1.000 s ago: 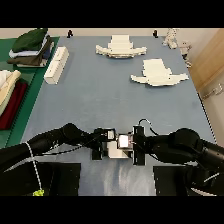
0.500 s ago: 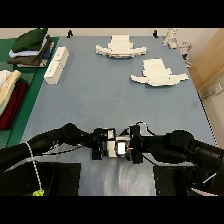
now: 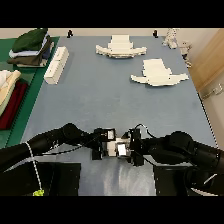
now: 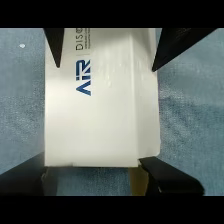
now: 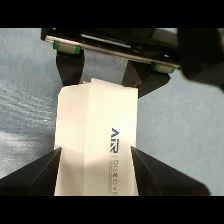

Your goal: Fold the box.

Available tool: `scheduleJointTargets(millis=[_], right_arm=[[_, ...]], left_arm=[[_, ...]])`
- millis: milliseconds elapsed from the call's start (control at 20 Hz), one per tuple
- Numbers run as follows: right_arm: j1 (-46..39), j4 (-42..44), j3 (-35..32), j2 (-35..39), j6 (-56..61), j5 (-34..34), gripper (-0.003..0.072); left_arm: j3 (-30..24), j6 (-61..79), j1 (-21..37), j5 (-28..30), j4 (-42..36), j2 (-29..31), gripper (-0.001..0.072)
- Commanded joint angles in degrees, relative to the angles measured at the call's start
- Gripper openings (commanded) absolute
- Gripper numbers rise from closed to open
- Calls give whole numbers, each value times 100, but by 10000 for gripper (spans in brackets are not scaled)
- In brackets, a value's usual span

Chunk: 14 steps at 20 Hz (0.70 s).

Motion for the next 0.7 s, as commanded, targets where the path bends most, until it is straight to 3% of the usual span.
scheduleJointTargets(millis=[0, 650], right_arm=[[4, -282, -7, -4, -2, 317, 644], [-2, -660, 52, 420, 20, 350, 644]], left_arm=[[2, 0, 2, -9, 0, 4, 439], [2, 0, 2, -9, 0, 4, 438]])
